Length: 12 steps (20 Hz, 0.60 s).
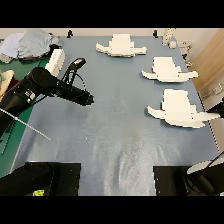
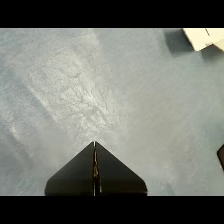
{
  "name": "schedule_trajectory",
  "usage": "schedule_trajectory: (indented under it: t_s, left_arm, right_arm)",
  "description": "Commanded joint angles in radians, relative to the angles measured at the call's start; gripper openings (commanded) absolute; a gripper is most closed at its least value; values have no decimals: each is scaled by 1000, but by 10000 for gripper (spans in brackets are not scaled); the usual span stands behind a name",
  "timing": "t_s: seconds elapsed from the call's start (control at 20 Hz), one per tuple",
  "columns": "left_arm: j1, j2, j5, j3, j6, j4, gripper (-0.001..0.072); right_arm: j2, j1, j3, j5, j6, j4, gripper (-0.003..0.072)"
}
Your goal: Fold the box.
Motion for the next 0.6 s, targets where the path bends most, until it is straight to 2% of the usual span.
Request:
schedule_trajectory:
  t_s: [0.0,0.15,0.3,0.4,0.55]
  left_arm:
    - [0,0,1,0,0,-31,12]
    - [0,0,3,0,0,-51,12]
    - [0,0,2,0,-10,-66,12]
    - [0,0,0,0,-30,-68,12]
    - [0,0,-25,0,-34,-68,12]
  right_arm:
    - [-2,37,5,-31,-18,25,3]
    - [11,119,-4,-46,-12,61,-1]
    - [84,243,-72,12,34,127,0]
    - [168,332,-168,121,131,132,-1]
    - [346,481,-410,262,212,134,-1]
